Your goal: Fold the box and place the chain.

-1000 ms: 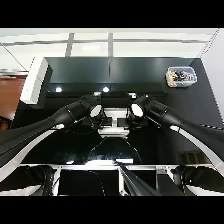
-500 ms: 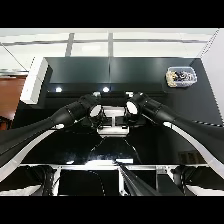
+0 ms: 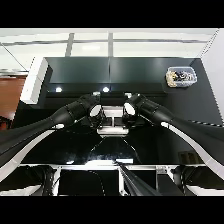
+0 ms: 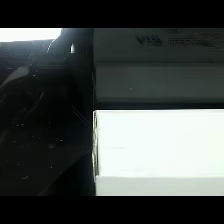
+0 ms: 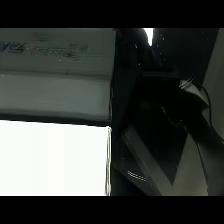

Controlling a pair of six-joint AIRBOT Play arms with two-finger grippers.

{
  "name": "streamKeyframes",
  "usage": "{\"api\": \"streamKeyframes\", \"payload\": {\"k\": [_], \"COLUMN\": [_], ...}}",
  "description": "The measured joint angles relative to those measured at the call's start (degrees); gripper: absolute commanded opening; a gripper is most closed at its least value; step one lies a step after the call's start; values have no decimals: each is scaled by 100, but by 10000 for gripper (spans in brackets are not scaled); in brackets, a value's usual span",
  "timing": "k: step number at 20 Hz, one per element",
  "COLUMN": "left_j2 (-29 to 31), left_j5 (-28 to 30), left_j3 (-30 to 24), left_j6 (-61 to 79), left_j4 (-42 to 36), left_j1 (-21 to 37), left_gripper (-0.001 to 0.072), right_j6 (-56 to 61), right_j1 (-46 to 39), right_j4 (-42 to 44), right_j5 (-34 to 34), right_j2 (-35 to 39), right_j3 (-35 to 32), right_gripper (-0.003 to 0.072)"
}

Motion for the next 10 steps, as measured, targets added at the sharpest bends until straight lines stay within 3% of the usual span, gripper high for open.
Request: {"api": "streamKeyframes", "payload": {"k": [1,3,4,5,6,8,9,10], "left_j2": [0,0,0,0,0,0,0,0], "left_j5": [0,37,66,42,35,15,20,61], "left_j3": [0,0,0,0,0,0,0,0], "left_j6": [0,26,39,35,20,-4,-2,24], "left_j4": [2,2,11,2,7,0,0,0], "left_j1": [2,0,0,0,0,0,0,0], "left_gripper": [25,25,25,25,25,25,25,25], "right_j6": [-4,-33,-39,-37,-33,0,-7,-33], "right_j1": [0,0,4,4,4,4,2,-7], "right_j4": [2,2,15,15,7,-2,-4,9], "right_j5": [-4,7,9,9,24,13,22,22], "right_j2": [-2,-2,-2,-2,-2,4,11,28], "right_j3": [0,0,0,0,0,0,0,0], "right_gripper": [16,148,143,40,15,23,172,250]}}
